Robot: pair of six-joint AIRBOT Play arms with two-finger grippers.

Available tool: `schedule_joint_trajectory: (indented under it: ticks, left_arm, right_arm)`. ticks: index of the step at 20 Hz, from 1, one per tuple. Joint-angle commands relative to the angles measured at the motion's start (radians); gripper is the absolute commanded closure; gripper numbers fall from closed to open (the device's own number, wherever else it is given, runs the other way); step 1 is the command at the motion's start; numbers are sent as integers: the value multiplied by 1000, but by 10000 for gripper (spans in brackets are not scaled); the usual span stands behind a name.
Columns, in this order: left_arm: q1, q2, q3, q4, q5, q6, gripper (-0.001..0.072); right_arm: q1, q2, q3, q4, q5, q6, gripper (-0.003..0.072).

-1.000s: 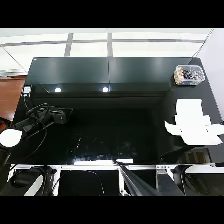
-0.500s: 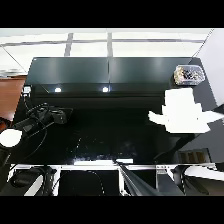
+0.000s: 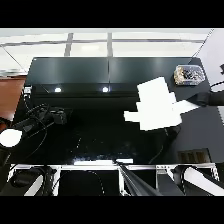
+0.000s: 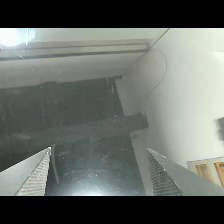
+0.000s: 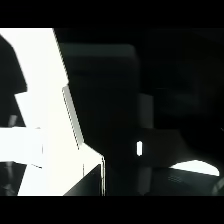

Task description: Fold the box and place the chain.

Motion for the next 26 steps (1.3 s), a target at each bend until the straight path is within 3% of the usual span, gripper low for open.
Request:
schedule_joint_trajectory:
  ticks: [1,4,8,12,15,20,26]
  left_arm:
    - [0,0,0,0,-18,0,4]
    - [0,-3,0,0,-17,0,3]
    - [0,-54,0,-114,-13,3,4]
    - [1,-168,11,-256,-27,70,4]
    - [23,-297,97,-310,-184,153,4]
    - [97,-619,260,-573,-640,476,4]
    - [29,-904,437,-442,-810,556,20]
  right_arm:
    - [136,124,-184,181,-182,-8,674]
    - [306,214,-349,384,-358,-88,675]
    - [590,239,-470,430,-565,-170,675]
    - [820,240,-557,515,-775,-212,675]
    - [945,240,-583,569,-892,-214,675]
    - [962,240,-583,570,-898,-213,674]
    - [962,240,-583,572,-837,-213,674]
